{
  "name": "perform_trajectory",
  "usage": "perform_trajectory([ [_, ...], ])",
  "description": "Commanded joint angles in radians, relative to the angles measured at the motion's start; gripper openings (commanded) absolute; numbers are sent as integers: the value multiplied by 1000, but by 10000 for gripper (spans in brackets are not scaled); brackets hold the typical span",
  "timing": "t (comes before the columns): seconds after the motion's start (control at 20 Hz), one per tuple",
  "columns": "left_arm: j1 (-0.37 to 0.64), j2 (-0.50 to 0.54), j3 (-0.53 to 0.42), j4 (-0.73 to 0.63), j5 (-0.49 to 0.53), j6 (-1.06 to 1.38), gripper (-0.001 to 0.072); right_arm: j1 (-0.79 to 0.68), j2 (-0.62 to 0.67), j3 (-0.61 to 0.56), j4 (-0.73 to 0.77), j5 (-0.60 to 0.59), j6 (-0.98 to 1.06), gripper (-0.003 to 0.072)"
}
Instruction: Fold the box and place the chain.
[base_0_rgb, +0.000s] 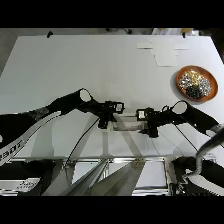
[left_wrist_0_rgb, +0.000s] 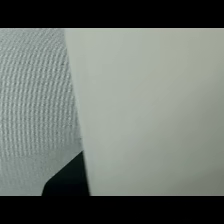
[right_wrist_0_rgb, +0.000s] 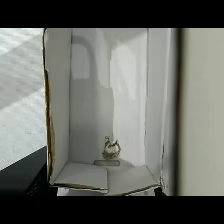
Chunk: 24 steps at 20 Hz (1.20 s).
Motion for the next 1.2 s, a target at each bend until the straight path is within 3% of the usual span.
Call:
perform_trajectory([
  [0.0,0,0,1,0,0,-1,10,2,-4,-20,-4,-6,-1,501],
  [0.25,0,0,1,0,0,-1,10,2,-4,-23,0,-4,0,501],
  [0.7,0,0,1,0,0,-1,10,-33,-4,-27,5,20,2,569],
  [0.8,0,0,1,0,0,-1,10,-33,-4,-27,5,22,2,664],
  [0.9,0,0,1,0,0,-1,10,-33,-4,-27,5,22,2,677],
  [1.05,0,0,1,0,0,-1,10,-33,-4,-27,5,22,2,673],
  [1.15,0,0,1,0,0,-1,10,-33,-4,-28,5,22,6,575],
])
